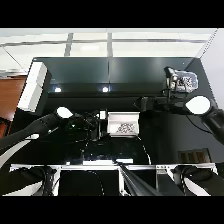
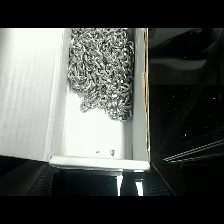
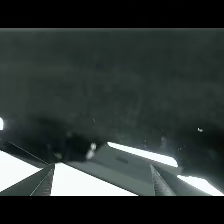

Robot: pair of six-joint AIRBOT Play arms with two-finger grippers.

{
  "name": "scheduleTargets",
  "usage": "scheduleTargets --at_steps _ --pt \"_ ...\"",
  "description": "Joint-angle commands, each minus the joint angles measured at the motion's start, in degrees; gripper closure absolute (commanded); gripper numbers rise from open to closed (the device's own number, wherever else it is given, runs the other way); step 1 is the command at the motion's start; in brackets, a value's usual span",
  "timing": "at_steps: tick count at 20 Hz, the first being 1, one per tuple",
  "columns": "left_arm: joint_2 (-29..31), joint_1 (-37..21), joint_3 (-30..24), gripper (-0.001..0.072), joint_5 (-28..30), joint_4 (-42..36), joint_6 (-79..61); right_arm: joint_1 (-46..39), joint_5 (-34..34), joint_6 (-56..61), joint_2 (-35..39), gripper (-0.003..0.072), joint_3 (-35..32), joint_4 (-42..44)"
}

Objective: Fold the box and place the chain.

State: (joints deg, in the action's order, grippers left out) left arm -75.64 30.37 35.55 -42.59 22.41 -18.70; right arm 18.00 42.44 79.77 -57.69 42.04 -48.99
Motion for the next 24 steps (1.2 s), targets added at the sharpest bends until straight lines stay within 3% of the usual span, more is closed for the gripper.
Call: scheduleTargets --at_steps 1,4,9,15,19,23,24 --pt "0.0 0.0 0.0 0.0246 0.2 0.1 -0.1 2.8 3.7 -16.5 -4.7 -0.0018 0.2 0.5" --pt "0.0 0.0 0.0 0.0246 0.2 0.1 -0.1 3.2 12.7 -39.7 -4.3 -0.0018 4.6 -0.2" --pt "0.0 0.0 0.0 0.0246 0.2 0.1 -0.1 3.3 19.6 -56.2 -4.4 -0.0019 6.0 -0.8" --pt "0.0 0.0 0.0 0.0246 0.2 0.2 -0.1 5.5 18.3 -64.1 -4.4 -0.0018 2.4 1.1" --pt "0.0 0.0 0.0 0.0246 0.2 0.2 -0.1 7.1 13.2 -64.4 -4.4 -0.0018 -0.5 1.1" --pt "0.0 0.0 0.0 0.0245 0.2 0.3 -0.1 7.1 12.6 -64.4 -4.4 -0.0014 -0.7 1.2" --pt "0.0 0.0 0.0 0.0245 0.2 0.3 -0.1 7.1 12.7 -64.3 -4.4 0.0109 -0.7 1.2"
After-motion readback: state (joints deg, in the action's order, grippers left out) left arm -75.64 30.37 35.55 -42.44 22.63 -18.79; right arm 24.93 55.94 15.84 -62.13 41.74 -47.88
